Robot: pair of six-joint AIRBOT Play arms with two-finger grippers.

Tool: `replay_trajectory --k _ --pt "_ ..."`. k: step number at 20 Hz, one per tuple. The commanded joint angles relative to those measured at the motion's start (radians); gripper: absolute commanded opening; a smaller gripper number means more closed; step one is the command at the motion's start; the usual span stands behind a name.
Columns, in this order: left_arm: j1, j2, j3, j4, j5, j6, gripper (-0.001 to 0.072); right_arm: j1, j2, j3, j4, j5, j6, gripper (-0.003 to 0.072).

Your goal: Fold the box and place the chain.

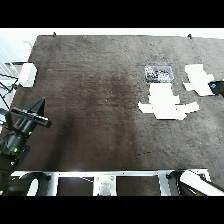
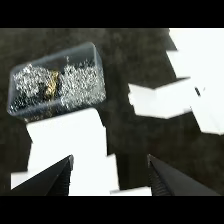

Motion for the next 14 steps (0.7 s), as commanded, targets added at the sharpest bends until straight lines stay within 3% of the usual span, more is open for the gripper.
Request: replay_trajectory --k 1,3,8,14 --pt "0.0 0.001 0.0 0.0 0.0 0.0 0.0021 -0.065 -0.272 0.283 -0.196 0.354 0.122 0.0546" --pt "0.0 0.001 0.0 0.0 0.0 0.0 0.0021 -0.047 -0.406 0.404 -0.269 0.433 0.154 0.0545" --pt "0.0 0.001 0.0 0.0 0.0 0.0 0.002 -0.02 -0.626 0.587 -0.332 0.48 0.161 0.0546" --pt "0.0 0.001 0.0 0.0 0.0 0.0 0.002 0.018 -0.748 0.609 -0.322 0.595 0.158 0.0546"
